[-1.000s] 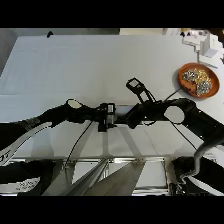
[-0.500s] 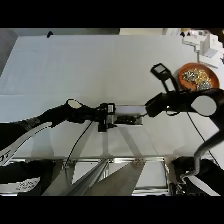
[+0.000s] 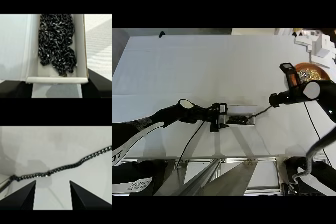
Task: Fold the box and place the chain.
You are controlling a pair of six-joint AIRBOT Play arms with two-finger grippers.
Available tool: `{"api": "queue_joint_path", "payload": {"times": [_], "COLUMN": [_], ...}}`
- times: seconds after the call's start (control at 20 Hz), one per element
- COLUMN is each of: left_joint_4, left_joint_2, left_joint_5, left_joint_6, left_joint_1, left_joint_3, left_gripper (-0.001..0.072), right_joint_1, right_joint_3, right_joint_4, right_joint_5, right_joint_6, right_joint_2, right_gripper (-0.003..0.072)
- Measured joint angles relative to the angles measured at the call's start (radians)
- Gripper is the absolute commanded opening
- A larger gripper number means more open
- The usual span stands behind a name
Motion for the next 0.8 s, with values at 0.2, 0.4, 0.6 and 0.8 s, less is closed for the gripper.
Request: {"api": "queue_joint_path", "payload": {"times": [0.2,0.4,0.6,0.8], "left_joint_4": [0.0,0.0,0.0,0.0], "left_joint_2": [0.0,0.0,0.0,0.0], "left_joint_5": [0.0,0.0,0.0,0.0], "left_joint_6": [0.0,0.0,0.0,0.0], "left_joint_1": [0.0,0.0,0.0,0.0], "left_joint_3": [0.0,0.0,0.0,0.0], "left_gripper": [0.0254,0.0254,0.0254,0.0254], "right_joint_1": [0.024,0.084,0.129,0.145], "right_joint_3": [0.0,0.0,0.0,0.0], "right_joint_4": [-0.049,-0.108,-0.133,-0.141], "right_joint_5": [-0.008,-0.013,-0.022,-0.038], "right_joint_6": [0.051,0.102,0.135,0.151], "right_joint_2": [-0.103,-0.163,-0.191,-0.199], "right_gripper": [0.0417,0.0399,0.0381,0.033]}}
